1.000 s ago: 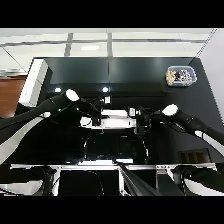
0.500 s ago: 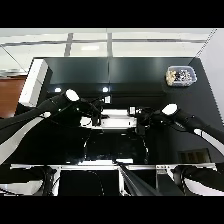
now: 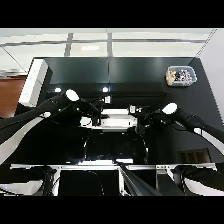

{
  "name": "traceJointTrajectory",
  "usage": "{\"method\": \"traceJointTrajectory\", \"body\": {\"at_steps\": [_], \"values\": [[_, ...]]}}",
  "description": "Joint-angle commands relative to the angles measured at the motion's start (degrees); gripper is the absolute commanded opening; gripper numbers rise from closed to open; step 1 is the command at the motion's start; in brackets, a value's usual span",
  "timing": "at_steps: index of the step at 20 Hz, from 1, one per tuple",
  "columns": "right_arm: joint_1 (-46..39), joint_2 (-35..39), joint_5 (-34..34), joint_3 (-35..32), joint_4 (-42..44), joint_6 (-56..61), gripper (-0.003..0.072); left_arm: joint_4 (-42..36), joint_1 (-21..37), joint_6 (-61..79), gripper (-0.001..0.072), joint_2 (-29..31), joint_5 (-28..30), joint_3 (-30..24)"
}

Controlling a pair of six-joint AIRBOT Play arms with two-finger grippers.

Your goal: Fold the box and place the chain.

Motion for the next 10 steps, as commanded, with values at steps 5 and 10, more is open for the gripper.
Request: {"method": "traceJointTrajectory", "body": {"at_steps": [5,10], "values": [[1.4,-0.5,-0.6,0.4,-2.8,1.9,0.0704,0.0,0.0,0.1,0.003,0.0,0.0,0.0],[1.5,-0.5,-1.2,0.4,-2.9,2.3,0.0703,0.0,0.0,0.1,0.003,0.0,0.0,0.0]]}}
